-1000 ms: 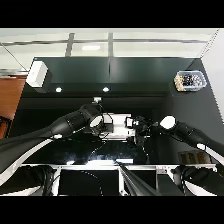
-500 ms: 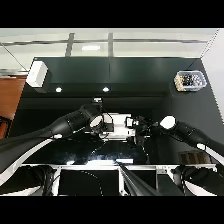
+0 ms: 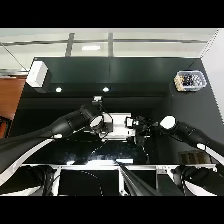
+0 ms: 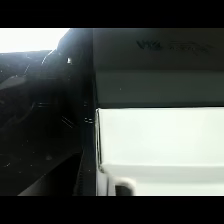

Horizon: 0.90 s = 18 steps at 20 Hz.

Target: Fold the box and place the chain.

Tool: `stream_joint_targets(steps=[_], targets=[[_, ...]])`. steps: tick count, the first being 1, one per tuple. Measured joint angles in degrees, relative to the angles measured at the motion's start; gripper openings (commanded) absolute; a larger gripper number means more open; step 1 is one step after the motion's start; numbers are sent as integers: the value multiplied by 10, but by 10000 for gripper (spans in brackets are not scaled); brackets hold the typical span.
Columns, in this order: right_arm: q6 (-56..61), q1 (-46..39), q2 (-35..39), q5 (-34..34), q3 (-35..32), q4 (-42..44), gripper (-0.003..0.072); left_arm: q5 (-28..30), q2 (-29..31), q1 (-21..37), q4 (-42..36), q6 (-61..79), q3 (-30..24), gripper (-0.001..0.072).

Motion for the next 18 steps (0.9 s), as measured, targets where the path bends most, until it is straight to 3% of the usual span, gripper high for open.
stream_joint_targets(steps=[4,6,14,15,16,18], targets=[[0,0,0,0,0,0,423,-9,-15,0,0,1,21,210],[0,0,0,0,0,0,423,-24,-23,0,1,2,28,22],[0,0,0,0,0,0,425,-38,-34,0,0,5,37,23],[0,0,0,1,0,0,498,-37,-34,0,0,5,37,23],[1,-1,0,3,0,-2,672,-37,-34,0,0,5,37,23],[18,-2,4,9,0,-17,674,-34,-35,0,0,8,37,23]])
